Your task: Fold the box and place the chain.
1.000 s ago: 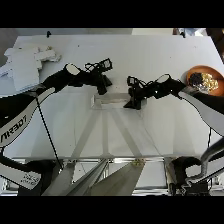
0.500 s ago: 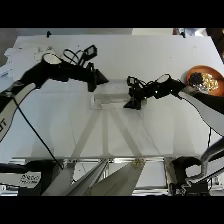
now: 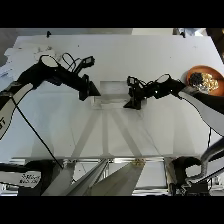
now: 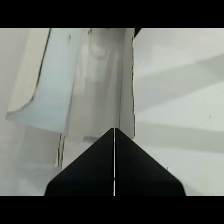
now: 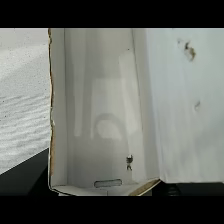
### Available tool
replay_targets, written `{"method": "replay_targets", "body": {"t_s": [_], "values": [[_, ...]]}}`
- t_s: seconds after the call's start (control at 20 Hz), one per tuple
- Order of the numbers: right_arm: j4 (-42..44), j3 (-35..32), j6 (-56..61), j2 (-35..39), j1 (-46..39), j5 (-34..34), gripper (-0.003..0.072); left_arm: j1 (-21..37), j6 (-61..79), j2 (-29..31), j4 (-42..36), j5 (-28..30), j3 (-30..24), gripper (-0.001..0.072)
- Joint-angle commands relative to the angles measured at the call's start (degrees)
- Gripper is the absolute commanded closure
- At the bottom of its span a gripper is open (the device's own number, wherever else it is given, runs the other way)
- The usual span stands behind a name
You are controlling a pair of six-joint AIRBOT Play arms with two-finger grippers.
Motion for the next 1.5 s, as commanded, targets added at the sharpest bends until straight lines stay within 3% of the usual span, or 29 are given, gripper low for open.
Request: {"method": "replay_targets", "body": {"t_s": [0.0, 0.2, 0.4, 0.55, 0.75, 0.8, 0.85, 1.05, 1.1, 1.45], "values": [[0.0, 0.0, 0.02, -0.04, -0.02, 0.0, 0.0311, -1.86, -5.18, -0.79, 8.37, 4.5, -0.31, 0.0709], [0.02, 0.0, 0.02, -0.04, -0.02, 0.02, 0.0311, -2.08, -7.61, -0.83, 12.26, 7.54, -0.31, 0.071], [0.02, 0.0, 0.02, -0.04, -0.02, 0.02, 0.0311, -2.08, -12.02, -0.79, 23.69, 7.52, -0.31, 0.071], [0.02, 0.0, 0.02, -0.04, -0.02, 0.0, 0.0311, -1.97, -9.81, -0.81, 23.54, 8.28, -0.31, 0.0706], [0.02, 0.0, 0.02, -0.04, -0.02, 0.0, 0.0311, -1.99, -1.53, -0.9, 20.13, 8.37, -0.31, 0.0504], [0.02, 0.0, 0.02, -0.04, -0.02, 0.02, 0.0311, -1.97, -0.35, -0.98, 18.91, 8.39, -0.31, 0.0403], [0.0, 0.0, 0.02, -0.04, -0.02, 0.02, 0.0311, -1.99, 1.31, -1.16, 17.35, 8.33, -0.31, 0.0355], [0.0, 0.0, 0.02, -0.04, -0.02, 0.02, 0.0311, -2.12, 9.57, -2.71, 13.05, 6.78, -0.31, 0.0332], [0.0, 0.0, 0.02, -0.04, -0.02, 0.02, 0.0311, -2.32, 11.1, -3.32, 13.22, 6.29, -0.31, 0.0271], [0.0, 0.0, 0.02, -0.04, -0.02, 0.0, 0.0311, -3.41, 14.23, -5.97, 13.16, 5.33, -0.33, 0.0265]]}}
